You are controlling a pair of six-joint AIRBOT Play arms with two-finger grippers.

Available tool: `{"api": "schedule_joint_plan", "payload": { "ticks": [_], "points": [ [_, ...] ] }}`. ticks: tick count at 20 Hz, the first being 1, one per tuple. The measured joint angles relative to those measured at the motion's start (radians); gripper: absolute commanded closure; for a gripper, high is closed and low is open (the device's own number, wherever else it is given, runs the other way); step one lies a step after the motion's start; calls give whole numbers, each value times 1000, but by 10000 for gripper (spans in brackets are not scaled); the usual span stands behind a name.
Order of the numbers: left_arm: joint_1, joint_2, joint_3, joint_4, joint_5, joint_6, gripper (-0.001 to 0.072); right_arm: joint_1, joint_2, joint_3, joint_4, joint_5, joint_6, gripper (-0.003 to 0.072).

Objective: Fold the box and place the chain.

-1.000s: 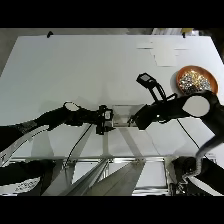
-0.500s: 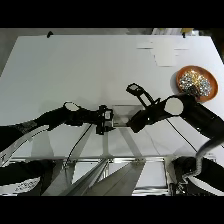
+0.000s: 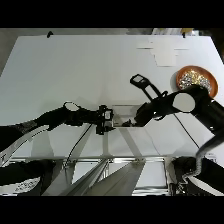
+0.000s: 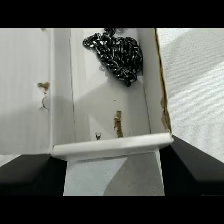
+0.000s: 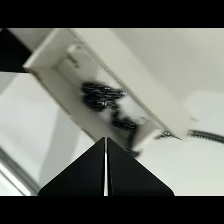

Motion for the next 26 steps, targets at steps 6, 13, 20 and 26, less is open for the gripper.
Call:
{"api": "schedule_joint_plan", "payload": {
  "ticks": [6,13,20,26],
  "points": [
    [0,0,0,0,0,0,641,-177,15,34,-178,53,117,669],
    [0,0,0,0,0,0,641,-301,-96,-29,-206,-15,157,396],
    [0,0,0,0,0,0,641,-316,-246,-46,-185,-57,175,398],
    [0,0,0,0,0,0,641,-317,-335,-47,-183,-101,189,436]
  ]
}}
